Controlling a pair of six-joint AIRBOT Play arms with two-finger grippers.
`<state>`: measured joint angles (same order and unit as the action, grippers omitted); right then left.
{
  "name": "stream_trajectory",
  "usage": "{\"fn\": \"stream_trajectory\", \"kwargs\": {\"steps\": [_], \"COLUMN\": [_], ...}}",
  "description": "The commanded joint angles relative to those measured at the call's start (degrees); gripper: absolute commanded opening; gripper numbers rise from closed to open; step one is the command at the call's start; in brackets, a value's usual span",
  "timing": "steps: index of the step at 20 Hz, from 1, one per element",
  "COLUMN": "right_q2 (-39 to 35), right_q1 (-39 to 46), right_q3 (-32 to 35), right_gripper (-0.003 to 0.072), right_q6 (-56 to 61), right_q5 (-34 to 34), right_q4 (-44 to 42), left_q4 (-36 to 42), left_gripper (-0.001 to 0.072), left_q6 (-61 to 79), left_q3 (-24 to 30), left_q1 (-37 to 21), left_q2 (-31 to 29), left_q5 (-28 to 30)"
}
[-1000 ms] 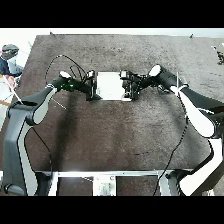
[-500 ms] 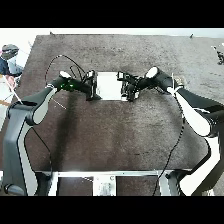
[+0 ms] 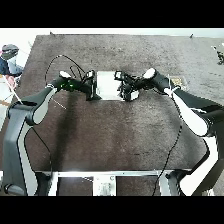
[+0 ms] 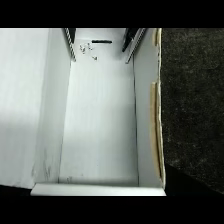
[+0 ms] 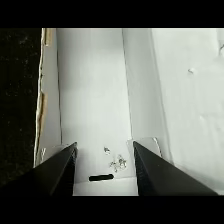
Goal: Fold the box and place the chain.
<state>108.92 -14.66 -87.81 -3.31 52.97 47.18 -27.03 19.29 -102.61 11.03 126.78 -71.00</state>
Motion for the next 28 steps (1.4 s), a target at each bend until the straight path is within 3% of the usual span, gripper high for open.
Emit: {"fn": "stream_trajectory", "kwargs": {"steps": [1,2,3,6,7,8,11,13,17,21,24,28], "right_q2": [0.2,0.2,0.2,0.0,-0.3,-0.9,-3.2,-5.7,-12.6,-16.7,-16.0,-14.7], "right_q1": [-0.1,-0.1,-0.1,0.0,0.0,0.0,0.1,0.5,4.2,11.9,16.2,17.3], "right_q3": [0.0,0.0,0.0,0.0,0.0,0.0,0.0,0.0,-0.6,-0.4,2.3,10.7], "right_gripper": [0.0435,0.0533,0.0713,0.0702,0.0523,0.0403,0.0396,0.0016,0.0015,0.0010,0.0010,0.0009], "right_q6": [-0.1,-0.1,-0.1,0.1,0.9,2.7,11.6,20.1,47.2,62.8,66.6,66.1], "right_q5": [-0.3,-0.3,-0.3,-0.3,-0.2,-0.3,1.7,5.7,7.8,10.1,10.7,5.4], "right_q4": [0.5,0.5,0.6,0.6,0.7,1.5,8.9,14.7,16.7,16.5,13.5,10.1], "left_q4": [0.0,0.0,0.0,0.0,0.0,0.0,0.0,0.0,0.0,0.0,0.0,0.0], "left_gripper": [0.0240,0.0240,0.0240,0.0240,0.0240,0.0240,0.0240,0.0240,0.0240,0.0240,0.0240,0.0239], "left_q6": [0.0,0.0,0.0,0.0,0.0,0.0,0.0,0.0,0.0,0.0,0.0,0.0], "left_q3": [0.0,0.0,0.0,0.0,0.0,0.0,0.0,0.0,0.0,0.0,0.0,0.0], "left_q1": [0.0,0.0,0.0,0.0,0.0,0.0,0.0,0.0,0.0,0.0,0.0,0.0], "left_q2": [0.0,0.0,0.0,0.0,0.0,0.0,0.0,0.0,0.0,0.0,0.0,0.0], "left_q5": [0.0,0.0,0.0,0.0,0.0,0.0,0.0,0.0,0.0,0.0,0.0,0.0]}}
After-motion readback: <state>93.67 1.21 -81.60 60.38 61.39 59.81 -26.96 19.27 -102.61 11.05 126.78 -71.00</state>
